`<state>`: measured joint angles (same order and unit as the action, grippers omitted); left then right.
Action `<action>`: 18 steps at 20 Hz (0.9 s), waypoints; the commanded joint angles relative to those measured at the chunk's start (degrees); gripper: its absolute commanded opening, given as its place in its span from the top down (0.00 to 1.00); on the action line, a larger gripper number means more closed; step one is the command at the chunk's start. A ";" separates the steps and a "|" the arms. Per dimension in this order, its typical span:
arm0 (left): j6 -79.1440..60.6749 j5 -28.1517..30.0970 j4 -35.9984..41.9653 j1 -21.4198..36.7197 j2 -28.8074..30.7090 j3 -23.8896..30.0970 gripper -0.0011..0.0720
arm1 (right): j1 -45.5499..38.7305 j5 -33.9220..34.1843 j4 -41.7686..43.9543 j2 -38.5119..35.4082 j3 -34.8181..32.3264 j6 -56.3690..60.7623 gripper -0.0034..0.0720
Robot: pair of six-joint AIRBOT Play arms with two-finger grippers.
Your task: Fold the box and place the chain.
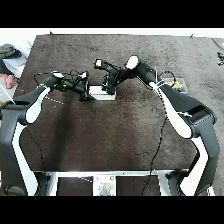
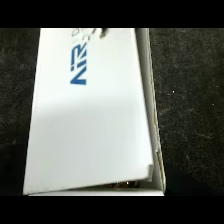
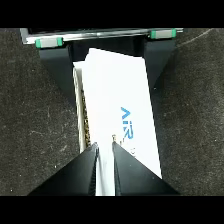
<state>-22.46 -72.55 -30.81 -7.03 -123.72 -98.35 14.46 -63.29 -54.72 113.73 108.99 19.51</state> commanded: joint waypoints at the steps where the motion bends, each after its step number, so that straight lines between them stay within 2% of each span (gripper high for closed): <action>1: -0.02 -0.02 -0.04 -0.02 -0.04 0.02 0.50 | 0.46 1.66 -0.63 -0.02 0.02 1.11 0.76; 18: -0.02 -0.02 -0.04 -0.02 -0.04 0.02 0.50 | 0.96 1.18 -0.59 0.24 0.00 1.31 0.76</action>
<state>-22.48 -72.55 -30.83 -7.01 -123.72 -98.35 15.33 -62.02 -55.37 113.80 108.99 20.78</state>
